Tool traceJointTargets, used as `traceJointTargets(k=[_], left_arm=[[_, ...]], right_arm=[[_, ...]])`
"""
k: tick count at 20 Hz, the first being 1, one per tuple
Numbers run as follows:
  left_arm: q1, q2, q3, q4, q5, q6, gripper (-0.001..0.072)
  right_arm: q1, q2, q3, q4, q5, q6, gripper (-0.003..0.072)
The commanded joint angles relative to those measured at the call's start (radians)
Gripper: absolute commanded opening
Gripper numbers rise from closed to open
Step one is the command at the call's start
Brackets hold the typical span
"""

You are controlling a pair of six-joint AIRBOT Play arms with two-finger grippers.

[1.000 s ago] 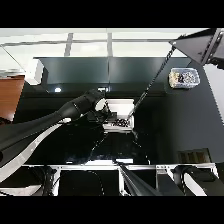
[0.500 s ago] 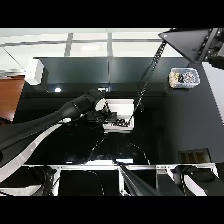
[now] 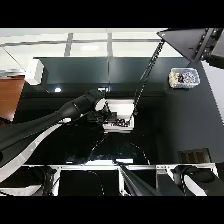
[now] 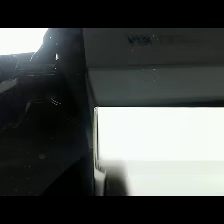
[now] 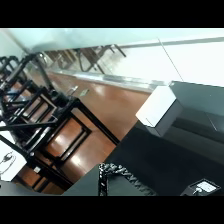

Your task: Fold the box and place the chain.

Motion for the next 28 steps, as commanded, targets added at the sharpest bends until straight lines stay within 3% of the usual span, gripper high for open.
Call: traceJointTargets(k=[1,9,14,21,28], left_arm=[[0.001,0.0,0.0,0.0,0.0,0.0,0.0028],[0.001,0.0,0.0,0.0,0.0,0.0,0.0028],[0.001,0.0,0.0,0.0,0.0,0.0,0.0028],[0.001,0.0,0.0,0.0,0.0,0.0,0.0028],[0.001,0.0,0.0,0.0,-0.003,0.0,0.0028]], right_arm=[[0.001,-0.001,0.001,-0.002,-0.002,0.0,0.0016],[0.014,-0.001,0.001,0.003,-0.007,0.004,0.0016],[0.092,-0.001,0.001,0.003,-0.109,0.004,0.0016],[0.115,-0.003,0.001,0.002,-0.148,0.004,0.0016],[0.154,-0.021,-0.041,-0.093,-0.079,0.048,0.0016]])
